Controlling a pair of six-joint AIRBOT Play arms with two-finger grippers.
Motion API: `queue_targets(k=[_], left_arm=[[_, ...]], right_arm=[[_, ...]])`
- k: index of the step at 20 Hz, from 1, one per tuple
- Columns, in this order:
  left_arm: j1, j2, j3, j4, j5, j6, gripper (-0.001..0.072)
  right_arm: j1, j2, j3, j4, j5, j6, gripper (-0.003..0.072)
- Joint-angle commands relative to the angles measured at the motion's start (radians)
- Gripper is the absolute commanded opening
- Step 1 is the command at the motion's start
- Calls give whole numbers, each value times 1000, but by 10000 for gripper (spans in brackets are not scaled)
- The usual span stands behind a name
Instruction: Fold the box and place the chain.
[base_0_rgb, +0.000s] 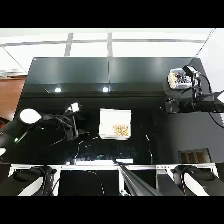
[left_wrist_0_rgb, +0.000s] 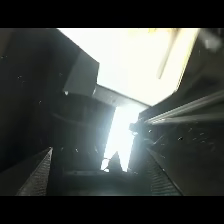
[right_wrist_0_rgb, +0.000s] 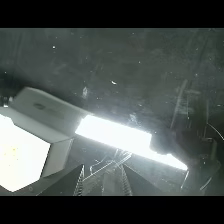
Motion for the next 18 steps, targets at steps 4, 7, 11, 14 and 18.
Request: queue_targets(k=[4,7,11,14,18], left_arm=[[-82,-219,53,-73,59,211,715],[-148,-232,55,-73,61,224,715],[-179,-232,55,-101,72,221,714],[-179,-233,55,-158,100,221,714],[-182,-237,60,-159,92,221,715]], right_arm=[[-1,0,0,1,0,0,273],[-1,0,0,19,0,0,273],[-1,0,0,27,-1,0,273],[-1,0,0,27,0,0,273],[-1,0,0,27,-2,0,273]])
